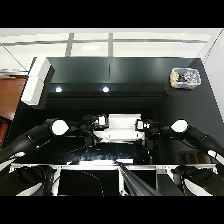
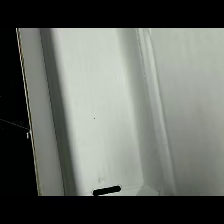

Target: Fold the box and place the chain.

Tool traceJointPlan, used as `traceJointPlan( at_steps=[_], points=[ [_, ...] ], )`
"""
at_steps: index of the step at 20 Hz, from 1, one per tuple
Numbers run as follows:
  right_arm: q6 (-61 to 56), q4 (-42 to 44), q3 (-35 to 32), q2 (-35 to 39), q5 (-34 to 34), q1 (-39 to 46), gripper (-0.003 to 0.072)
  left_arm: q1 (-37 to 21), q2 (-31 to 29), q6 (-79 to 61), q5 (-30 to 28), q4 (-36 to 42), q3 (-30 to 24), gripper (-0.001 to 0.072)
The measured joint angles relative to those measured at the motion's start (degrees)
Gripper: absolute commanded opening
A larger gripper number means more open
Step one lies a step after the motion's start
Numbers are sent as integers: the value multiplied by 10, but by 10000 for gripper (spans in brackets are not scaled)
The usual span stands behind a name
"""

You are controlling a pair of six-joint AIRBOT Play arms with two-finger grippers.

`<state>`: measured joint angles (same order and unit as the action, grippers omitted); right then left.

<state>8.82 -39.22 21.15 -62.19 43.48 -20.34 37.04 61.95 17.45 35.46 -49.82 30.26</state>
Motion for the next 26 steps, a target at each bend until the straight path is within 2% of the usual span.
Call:
traceJointPlan(
  at_steps=[5, 6, 7, 8, 9, 11, 13, 14, 15, 26],
  points=[
    [0, 0, 0, 0, 0, 0, 476, 24, 29, -7, -3, 27, 17, 675],
    [0, 0, 0, 0, 0, 0, 476, 30, 35, -8, -2, 30, 21, 621],
    [0, 0, 0, 0, 0, 0, 476, 35, 40, -8, -1, 32, 24, 519],
    [0, 0, 0, 0, 0, 0, 476, 38, 44, -9, -1, 34, 26, 455],
    [0, 0, 0, 0, 0, 0, 476, 41, 47, -10, -2, 34, 28, 452],
    [0, 0, 0, 0, 0, 0, 476, 44, 50, -10, -6, 36, 30, 337],
    [0, 0, 0, 0, 0, 0, 476, 46, 52, -10, -10, 33, 31, 326],
    [0, 0, 0, 0, 0, 0, 476, 46, 53, -10, -10, 31, 32, 244],
    [0, 0, 0, 0, 0, 0, 476, 47, 54, -10, -10, 29, 33, 208],
    [0, 0, 0, 0, 0, 0, 476, 49, 82, -21, -9, 105, 39, 201]
  ],
)
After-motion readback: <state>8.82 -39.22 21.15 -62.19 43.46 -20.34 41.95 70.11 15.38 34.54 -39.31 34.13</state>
